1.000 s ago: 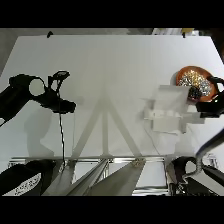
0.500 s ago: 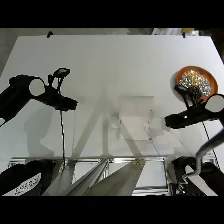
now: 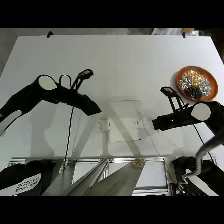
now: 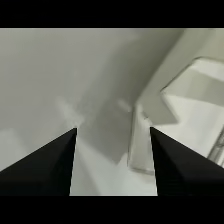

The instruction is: Fold the box and place the chain.

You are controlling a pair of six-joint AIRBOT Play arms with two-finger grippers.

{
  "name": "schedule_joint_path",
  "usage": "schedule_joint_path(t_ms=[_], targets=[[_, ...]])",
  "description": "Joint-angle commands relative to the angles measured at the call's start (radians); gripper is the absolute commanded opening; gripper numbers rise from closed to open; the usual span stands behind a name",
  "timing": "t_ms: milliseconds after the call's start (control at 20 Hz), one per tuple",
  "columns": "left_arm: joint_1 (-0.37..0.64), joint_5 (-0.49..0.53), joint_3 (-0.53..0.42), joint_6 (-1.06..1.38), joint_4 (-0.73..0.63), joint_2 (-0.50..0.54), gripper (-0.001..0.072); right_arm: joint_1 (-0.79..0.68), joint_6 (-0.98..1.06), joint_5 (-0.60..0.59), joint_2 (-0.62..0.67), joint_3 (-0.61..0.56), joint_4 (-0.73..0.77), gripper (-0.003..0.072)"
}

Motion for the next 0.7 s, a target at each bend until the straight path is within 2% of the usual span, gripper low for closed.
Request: schedule_joint_path(t_ms=[0, 200, 400, 650], targets=[[-0.04, -0.032, 0.0, 0.292, -0.2, -0.092, 0.0515, 0.015, 0.006, -0.011, 0.001, 0.0, 0.002, 0.0017], [-0.07, -0.001, 0.0, 0.363, -0.222, -0.116, 0.0532, 0.015, 0.006, -0.011, 0.001, -0.001, 0.003, 0.0017], [-0.106, 0.086, 0.0, 0.395, -0.232, -0.116, 0.053, 0.015, 0.006, -0.011, 0.001, -0.001, 0.003, 0.0017], [-0.171, 0.153, 0.0, 0.438, -0.206, -0.117, 0.0472, 0.015, 0.006, -0.013, 0.001, 0.0, 0.003, 0.0017]])
